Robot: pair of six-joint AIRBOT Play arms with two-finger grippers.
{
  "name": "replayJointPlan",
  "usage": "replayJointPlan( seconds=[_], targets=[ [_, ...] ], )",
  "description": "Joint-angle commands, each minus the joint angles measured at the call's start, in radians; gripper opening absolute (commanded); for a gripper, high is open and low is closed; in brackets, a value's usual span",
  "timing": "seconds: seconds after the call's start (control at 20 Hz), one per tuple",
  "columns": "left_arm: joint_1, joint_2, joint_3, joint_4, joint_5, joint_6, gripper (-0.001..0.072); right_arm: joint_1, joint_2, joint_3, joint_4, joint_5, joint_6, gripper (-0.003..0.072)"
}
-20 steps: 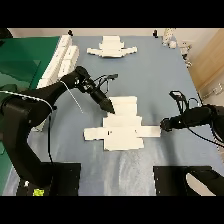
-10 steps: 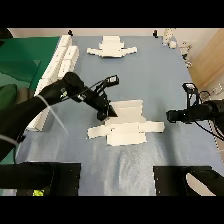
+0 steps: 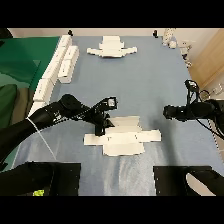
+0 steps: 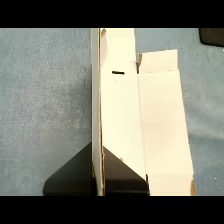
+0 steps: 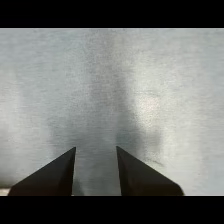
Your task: Fold the box.
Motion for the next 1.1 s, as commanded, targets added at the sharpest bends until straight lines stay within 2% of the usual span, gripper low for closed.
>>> replayJointPlan(
  seconds=[0.0,0.15,0.4,0.85,0.9,0.95,1.0,1.05],
  targets=[
    [-0.006,0.003,-0.013,-0.002,0.024,0.010,0.0013,0.000,0.001,0.001,0.031,0.008,0.003,0.0394],
    [-0.006,-0.006,-0.013,0.002,0.017,0.010,0.0013,0.000,0.001,0.001,0.034,0.008,0.003,0.0394],
    [-0.008,-0.031,-0.013,0.032,-0.076,0.009,0.0014,0.000,0.001,0.001,0.038,0.008,0.003,0.0394],
    [-0.007,-0.031,-0.013,0.032,-0.107,0.006,0.0014,0.000,0.001,0.001,0.072,-0.008,0.002,0.0394],
    [-0.007,-0.031,-0.013,0.032,-0.107,0.006,0.0014,0.000,0.003,0.001,0.101,-0.028,-0.007,0.0333],
    [-0.007,-0.031,-0.013,0.031,-0.108,0.006,0.0013,0.000,0.010,0.001,0.142,-0.059,-0.041,0.0138],
    [-0.007,-0.031,-0.013,0.031,-0.107,0.006,0.0014,0.000,0.020,0.001,0.181,-0.091,-0.079,-0.0001],
    [-0.007,-0.031,-0.013,0.031,-0.107,0.006,0.0014,0.000,0.035,0.001,0.219,-0.129,-0.109,0.0003]
  ],
)
